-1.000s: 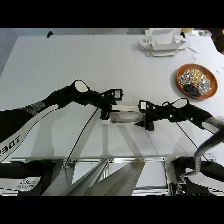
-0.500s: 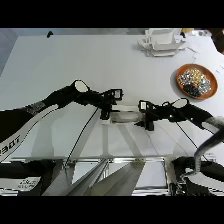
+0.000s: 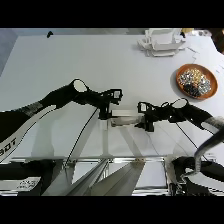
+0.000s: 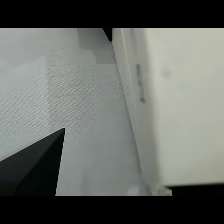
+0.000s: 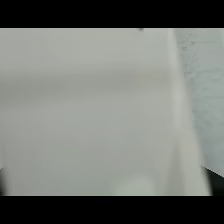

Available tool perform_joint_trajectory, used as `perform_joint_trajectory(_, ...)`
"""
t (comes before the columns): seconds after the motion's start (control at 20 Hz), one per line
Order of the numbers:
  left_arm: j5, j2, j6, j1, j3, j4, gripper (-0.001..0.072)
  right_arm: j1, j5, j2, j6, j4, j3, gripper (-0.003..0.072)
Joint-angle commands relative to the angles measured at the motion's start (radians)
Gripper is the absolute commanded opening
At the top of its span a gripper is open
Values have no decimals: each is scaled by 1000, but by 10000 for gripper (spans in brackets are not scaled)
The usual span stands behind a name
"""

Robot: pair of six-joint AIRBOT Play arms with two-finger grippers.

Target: Fold the box and place the chain.

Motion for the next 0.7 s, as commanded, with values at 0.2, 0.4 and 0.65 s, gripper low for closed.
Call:
perform_joint_trajectory(0.2,-52,182,-316,49,1,262,691,0,-2,1,0,1,1,458)
perform_joint_trajectory(0.4,-137,305,-473,45,1,327,244,0,-2,1,1,1,1,458)
perform_joint_trajectory(0.65,-262,336,-473,-61,1,310,2,0,-2,1,1,1,1,458)
